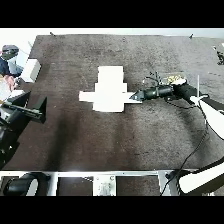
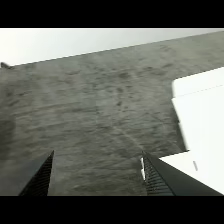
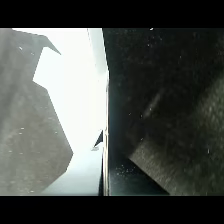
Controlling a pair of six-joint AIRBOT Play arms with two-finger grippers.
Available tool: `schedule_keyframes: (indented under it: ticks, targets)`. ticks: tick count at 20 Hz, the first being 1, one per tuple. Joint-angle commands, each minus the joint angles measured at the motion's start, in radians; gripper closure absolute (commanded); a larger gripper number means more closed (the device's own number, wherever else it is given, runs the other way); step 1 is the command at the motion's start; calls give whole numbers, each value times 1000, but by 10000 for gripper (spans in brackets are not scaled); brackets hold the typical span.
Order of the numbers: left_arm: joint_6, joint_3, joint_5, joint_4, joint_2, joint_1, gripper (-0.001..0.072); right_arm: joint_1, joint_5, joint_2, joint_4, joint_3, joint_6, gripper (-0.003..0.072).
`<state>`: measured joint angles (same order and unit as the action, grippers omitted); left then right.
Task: Fold the box and place the chain.
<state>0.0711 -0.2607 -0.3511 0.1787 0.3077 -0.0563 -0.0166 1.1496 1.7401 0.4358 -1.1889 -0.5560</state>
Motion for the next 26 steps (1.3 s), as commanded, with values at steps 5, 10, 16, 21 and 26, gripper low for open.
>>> schedule_keyframes:
  ticks: [5,10,16,21,26]
  targets:
    - [-1,-266,-240,-4,483,-1,111,24,-41,41,13,-26,26,680]
    - [14,-583,-492,-2,895,-1,111,24,-51,41,10,-26,45,679]
    - [276,-1079,-750,163,1339,24,110,24,-65,41,9,-26,48,679]
    - [534,-1423,-768,449,1581,116,110,24,-83,41,10,-26,49,679]
    - [512,-1621,-899,419,1747,151,110,24,-85,41,10,-26,68,679]
